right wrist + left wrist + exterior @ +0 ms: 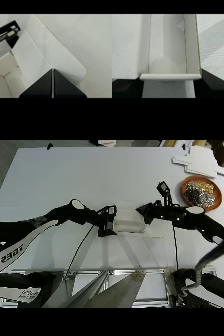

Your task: Fold the box and place the chain.

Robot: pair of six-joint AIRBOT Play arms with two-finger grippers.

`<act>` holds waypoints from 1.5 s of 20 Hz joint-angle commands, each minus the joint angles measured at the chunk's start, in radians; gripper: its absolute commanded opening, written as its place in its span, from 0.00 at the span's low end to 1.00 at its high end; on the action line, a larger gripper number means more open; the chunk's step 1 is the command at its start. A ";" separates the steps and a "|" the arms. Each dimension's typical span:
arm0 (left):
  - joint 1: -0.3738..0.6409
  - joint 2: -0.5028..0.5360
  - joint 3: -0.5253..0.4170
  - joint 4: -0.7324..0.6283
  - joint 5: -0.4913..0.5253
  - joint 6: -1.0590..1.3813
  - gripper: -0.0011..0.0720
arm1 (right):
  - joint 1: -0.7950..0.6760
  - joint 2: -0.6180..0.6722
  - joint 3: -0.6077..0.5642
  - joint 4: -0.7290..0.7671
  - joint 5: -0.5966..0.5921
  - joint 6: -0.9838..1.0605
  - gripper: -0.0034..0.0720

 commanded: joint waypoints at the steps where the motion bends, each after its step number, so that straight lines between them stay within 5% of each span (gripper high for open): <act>1: 0.001 0.001 0.001 0.000 0.000 0.000 0.30 | 0.001 -0.105 0.001 0.019 -0.094 0.032 0.06; 7: 0.001 0.001 0.001 0.000 0.000 0.000 0.30 | 0.000 0.067 0.001 -0.074 0.006 0.039 0.06; 12: 0.001 0.001 0.001 0.000 0.000 0.000 0.30 | 0.000 0.375 0.001 -0.624 0.113 0.071 0.06; 16: 0.001 0.001 0.001 0.000 0.000 0.000 0.30 | 0.000 0.367 0.000 -1.089 0.230 0.080 0.06; 17: 0.001 0.001 0.001 0.000 0.000 0.000 0.30 | 0.000 0.349 -0.001 -1.091 0.255 0.073 0.08; 19: 0.001 0.001 0.001 0.000 0.000 0.001 0.30 | 0.000 0.307 -0.017 -0.959 0.217 0.025 0.62; 20: 0.001 0.001 0.001 0.000 0.000 0.000 0.30 | 0.000 0.292 -0.038 -0.866 0.170 -0.016 0.78; 23: 0.001 0.001 0.001 0.000 0.000 0.001 0.30 | 0.000 0.262 -0.090 -0.762 0.128 -0.190 0.77; 25: 0.001 0.001 0.001 0.000 0.000 0.000 0.30 | 0.001 0.243 -0.105 -0.728 0.108 -0.267 0.65; 30: 0.001 0.001 0.001 0.000 0.000 0.000 0.30 | 0.001 0.177 -0.109 -0.584 0.050 -0.270 0.60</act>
